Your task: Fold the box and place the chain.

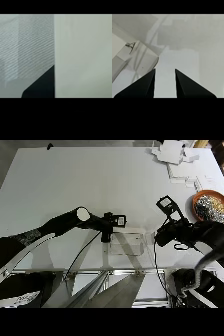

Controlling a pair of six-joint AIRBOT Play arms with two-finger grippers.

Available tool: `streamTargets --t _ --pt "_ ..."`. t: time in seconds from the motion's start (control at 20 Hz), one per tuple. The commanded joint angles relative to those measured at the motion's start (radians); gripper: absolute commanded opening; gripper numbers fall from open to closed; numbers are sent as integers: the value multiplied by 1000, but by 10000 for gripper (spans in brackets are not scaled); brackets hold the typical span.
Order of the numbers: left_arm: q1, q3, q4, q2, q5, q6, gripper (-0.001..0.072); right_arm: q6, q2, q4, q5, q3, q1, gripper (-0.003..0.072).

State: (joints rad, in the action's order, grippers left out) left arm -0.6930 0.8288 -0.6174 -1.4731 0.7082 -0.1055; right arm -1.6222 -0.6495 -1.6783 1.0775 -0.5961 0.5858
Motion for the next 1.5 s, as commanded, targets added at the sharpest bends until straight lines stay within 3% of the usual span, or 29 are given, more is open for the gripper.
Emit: streamTargets --t 0.0,0.55,1.45 --pt "-1 0 0 -9 -6 1 5 9 0 0 -27 6 0 276" --pt "-1 0 56 -7 -47 65 4 39 0 0 -51 6 0 276" --pt "-1 0 -57 28 -3 132 9 53 0 7 -51 6 0 276"
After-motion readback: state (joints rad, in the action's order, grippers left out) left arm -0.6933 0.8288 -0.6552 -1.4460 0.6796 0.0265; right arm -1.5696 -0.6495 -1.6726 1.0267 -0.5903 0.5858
